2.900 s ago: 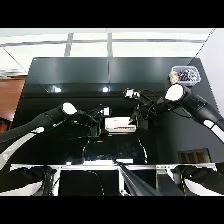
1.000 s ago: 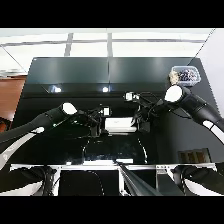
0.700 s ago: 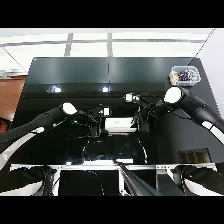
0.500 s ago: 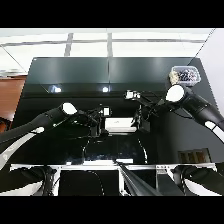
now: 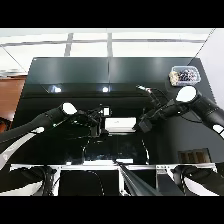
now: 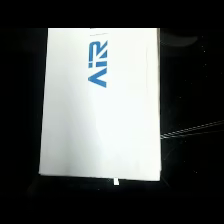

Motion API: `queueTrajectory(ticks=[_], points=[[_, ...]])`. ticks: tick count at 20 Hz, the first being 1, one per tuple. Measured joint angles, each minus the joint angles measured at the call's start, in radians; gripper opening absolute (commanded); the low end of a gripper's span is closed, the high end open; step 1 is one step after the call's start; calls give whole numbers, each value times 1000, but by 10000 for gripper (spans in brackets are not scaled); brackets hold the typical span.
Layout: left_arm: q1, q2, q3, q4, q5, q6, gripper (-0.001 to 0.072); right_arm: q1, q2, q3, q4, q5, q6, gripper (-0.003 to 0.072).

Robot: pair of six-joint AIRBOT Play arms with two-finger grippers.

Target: Fold the box and place the chain.

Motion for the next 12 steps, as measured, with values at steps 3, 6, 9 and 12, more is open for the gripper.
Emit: queueTrajectory(ticks=[3,6,9,12], points=[[0,0,0,0,0,0,395,-3,-13,-61,200,-93,20,16],[0,0,0,0,0,0,396,-4,-33,-93,304,-160,32,16],[0,0,0,0,0,0,396,10,-57,-105,346,-205,50,16],[0,0,0,0,0,0,396,43,-77,-110,344,-243,60,16]])
